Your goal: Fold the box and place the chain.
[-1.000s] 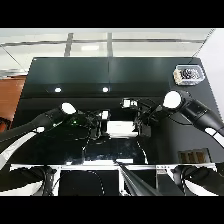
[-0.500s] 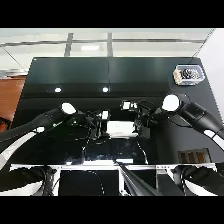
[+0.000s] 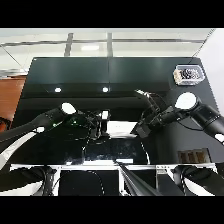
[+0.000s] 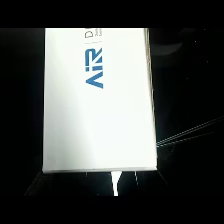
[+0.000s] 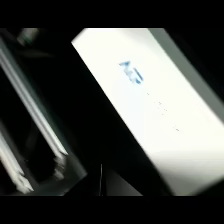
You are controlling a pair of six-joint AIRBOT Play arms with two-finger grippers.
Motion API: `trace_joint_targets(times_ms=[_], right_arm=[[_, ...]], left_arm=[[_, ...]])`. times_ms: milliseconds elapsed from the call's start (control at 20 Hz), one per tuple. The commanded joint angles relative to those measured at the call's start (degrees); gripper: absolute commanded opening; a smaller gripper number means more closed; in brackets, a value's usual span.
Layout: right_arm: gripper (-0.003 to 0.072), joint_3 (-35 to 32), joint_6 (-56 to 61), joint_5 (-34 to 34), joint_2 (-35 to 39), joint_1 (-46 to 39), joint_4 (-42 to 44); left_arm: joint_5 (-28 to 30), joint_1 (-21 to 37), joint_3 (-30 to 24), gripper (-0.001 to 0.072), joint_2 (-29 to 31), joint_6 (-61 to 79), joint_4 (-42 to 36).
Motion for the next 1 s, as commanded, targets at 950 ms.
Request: trace_joint_targets(times_ms=[950], right_arm=[[0.0010, -7.89, 11.02, -14.10, -7.89, -0.79, 6.78]], left_arm=[[0.02, -0.02, 0.04, 0.0398, -0.02, 0.02, -0.04]])
